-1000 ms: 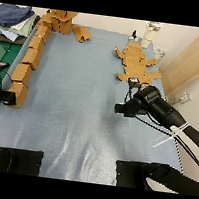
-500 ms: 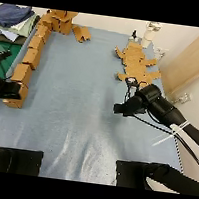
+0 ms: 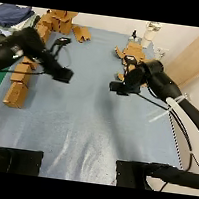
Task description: Fold the box.
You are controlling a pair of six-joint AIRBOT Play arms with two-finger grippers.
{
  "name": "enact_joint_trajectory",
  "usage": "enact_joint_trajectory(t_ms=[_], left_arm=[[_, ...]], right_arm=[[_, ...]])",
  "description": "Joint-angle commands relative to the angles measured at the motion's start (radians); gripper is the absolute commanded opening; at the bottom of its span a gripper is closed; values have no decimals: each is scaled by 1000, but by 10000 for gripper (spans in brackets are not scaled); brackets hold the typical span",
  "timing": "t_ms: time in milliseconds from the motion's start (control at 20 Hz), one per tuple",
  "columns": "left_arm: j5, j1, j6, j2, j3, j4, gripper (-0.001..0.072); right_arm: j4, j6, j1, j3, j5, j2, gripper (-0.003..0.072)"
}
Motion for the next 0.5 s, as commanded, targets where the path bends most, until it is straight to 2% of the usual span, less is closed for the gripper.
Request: enact_joint_trajectory(t_ms=[0,200,450], left_arm=[[66,-63,-53,-175,148,4,12],[39,-64,-54,-241,156,4,12],[-2,-63,-53,-243,157,3,13]], right_arm=[[72,-32,-6,128,-7,-114,4],[131,-58,-5,210,-6,-237,4],[142,-58,-5,215,-13,-250,4]])
